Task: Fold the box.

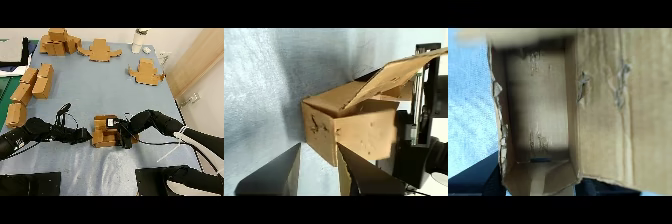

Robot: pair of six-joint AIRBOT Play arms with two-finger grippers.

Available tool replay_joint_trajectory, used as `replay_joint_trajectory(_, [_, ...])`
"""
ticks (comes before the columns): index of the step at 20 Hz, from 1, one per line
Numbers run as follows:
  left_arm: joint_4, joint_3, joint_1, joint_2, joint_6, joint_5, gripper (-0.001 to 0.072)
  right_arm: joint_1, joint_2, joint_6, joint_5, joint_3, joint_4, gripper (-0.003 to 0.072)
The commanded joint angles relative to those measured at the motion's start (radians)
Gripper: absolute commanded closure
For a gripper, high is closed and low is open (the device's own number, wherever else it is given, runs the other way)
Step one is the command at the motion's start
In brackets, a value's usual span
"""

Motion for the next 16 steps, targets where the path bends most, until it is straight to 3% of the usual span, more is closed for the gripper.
replay_joint_trajectory(1, [-0.03, 0.004, 0.001, 0.001, 0.032, -0.011, 0.0355, 0.0, 0.0, 0.0, 0.0, 0.0, 0.0, 0.0216])
replay_joint_trajectory(2, [-0.065, 0.004, 0.001, 0.001, 0.064, -0.016, 0.0354, 0.0, 0.0, 0.0, 0.0, 0.0, 0.0, 0.0216])
replay_joint_trajectory(4, [-0.117, 0.004, 0.001, 0.001, 0.115, -0.031, 0.0216, 0.0, 0.0, 0.0, 0.0, 0.0, 0.0, 0.0216])
replay_joint_trajectory(9, [-0.115, 0.003, 0.001, -0.001, 0.127, -0.001, 0.022, 0.0, 0.0, 0.0, 0.0, 0.0, 0.0, 0.0216])
replay_joint_trajectory(13, [-0.109, 0.004, -0.007, -0.018, 0.137, -0.047, 0.0219, 0.0, 0.0, 0.0, 0.0, 0.0, 0.0, 0.0216])
replay_joint_trajectory(16, [-0.093, 0.014, -0.069, -0.025, 0.06, 0.039, 0.0222, 0.0, 0.0, 0.0, 0.0, 0.0, 0.0, 0.0216])
